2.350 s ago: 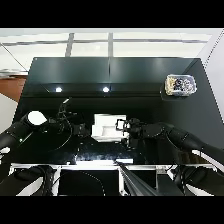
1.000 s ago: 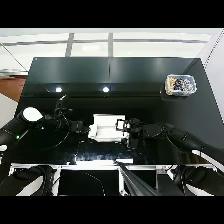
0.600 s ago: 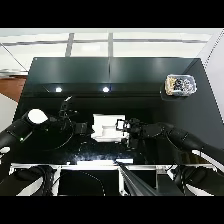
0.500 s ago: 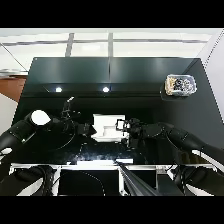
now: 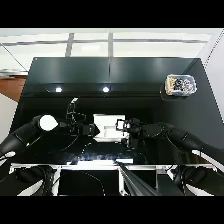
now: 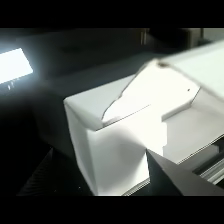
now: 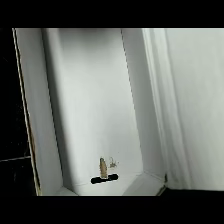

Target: Fold the box and place the chain.

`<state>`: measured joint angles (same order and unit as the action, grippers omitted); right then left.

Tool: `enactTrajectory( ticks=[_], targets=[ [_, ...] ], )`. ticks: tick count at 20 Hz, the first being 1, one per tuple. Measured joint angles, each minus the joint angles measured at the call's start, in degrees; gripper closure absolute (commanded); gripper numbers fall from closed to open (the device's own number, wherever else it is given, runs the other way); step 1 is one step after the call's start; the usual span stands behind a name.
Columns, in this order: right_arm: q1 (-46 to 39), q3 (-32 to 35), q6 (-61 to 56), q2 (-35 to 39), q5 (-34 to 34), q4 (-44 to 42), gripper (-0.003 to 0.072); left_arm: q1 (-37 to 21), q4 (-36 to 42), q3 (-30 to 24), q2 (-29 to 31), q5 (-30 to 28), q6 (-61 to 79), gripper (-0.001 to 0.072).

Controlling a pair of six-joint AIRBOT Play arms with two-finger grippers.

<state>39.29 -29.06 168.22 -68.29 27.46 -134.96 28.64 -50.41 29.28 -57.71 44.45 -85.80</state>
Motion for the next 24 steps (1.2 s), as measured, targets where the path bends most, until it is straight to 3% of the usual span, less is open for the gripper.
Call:
enactTrajectory(
  ticks=[8,15,20,21,22,24],
  targets=[
    [0.0,0.0,0.0,0.0,0.0,0.0,0.0291,5.3,-7.7,0.1,-0.1,-3.1,-11.5,0.0037],
    [0.0,0.0,0.0,0.0,0.0,0.0,0.0291,6.6,-10.8,0.4,-0.5,-3.4,-17.2,0.0039],
    [0.0,0.0,0.0,0.0,0.0,0.0,0.0291,10.8,-17.9,4.3,-2.8,-1.6,-25.2,0.0041],
    [0.0,0.0,0.0,0.0,0.0,0.0,0.0292,11.7,-20.1,5.3,-3.3,-0.9,-27.6,0.0064],
    [0.0,0.0,0.0,0.0,0.0,0.0,0.0292,12.6,-22.3,6.2,-3.7,0.2,-29.9,0.0143],
    [0.0,0.0,0.0,0.0,0.0,0.0,0.0292,13.9,-25.9,7.7,-4.5,1.8,-33.9,0.0155]
  ],
)
